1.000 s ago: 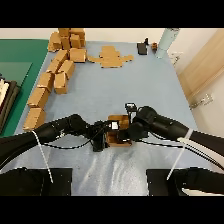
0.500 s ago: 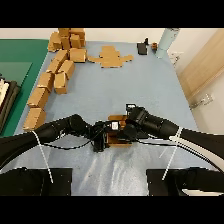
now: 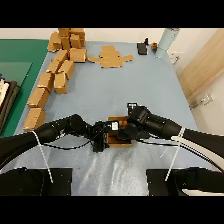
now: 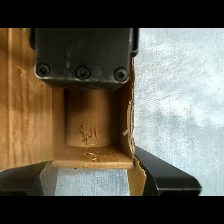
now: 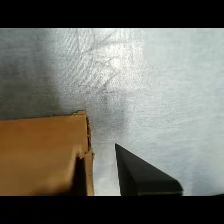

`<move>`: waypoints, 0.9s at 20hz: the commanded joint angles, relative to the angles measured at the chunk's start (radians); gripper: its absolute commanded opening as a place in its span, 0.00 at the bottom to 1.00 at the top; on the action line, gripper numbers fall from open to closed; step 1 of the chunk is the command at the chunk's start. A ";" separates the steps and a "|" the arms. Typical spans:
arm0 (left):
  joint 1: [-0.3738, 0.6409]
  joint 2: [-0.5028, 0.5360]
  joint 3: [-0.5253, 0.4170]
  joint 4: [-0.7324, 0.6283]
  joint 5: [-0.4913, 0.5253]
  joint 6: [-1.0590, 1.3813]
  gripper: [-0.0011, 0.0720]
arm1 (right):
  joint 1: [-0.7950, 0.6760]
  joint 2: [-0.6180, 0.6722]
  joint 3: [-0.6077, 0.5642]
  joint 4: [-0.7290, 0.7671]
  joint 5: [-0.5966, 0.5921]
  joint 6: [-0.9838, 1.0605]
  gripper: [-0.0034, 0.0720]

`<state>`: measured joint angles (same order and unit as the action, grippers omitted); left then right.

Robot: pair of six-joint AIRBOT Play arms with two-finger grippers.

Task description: Fold the box.

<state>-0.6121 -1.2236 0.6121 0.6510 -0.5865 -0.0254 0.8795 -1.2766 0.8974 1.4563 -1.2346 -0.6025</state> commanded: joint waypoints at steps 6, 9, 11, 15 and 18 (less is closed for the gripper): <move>0.001 0.001 0.000 0.000 0.002 0.000 0.51 | 0.000 0.184 0.001 0.054 -0.040 0.000 0.62; 0.001 0.001 0.000 0.000 0.002 0.000 0.51 | -0.010 0.256 0.001 -0.010 -0.137 -0.001 0.51; 0.001 0.001 0.000 0.000 0.002 0.000 0.51 | -0.031 0.268 0.001 -0.140 -0.251 -0.018 0.32; 0.001 0.001 0.000 0.000 0.002 0.000 0.51 | -0.291 0.193 0.000 -0.207 -0.138 -0.311 0.05; 0.001 0.001 0.000 0.000 0.002 0.000 0.51 | -0.579 0.049 0.014 0.122 0.142 -0.662 0.05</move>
<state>-0.6121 -1.2236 0.6117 0.6506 -0.5854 -0.0257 0.5171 -1.1332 0.9020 1.3598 -1.3041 -0.9401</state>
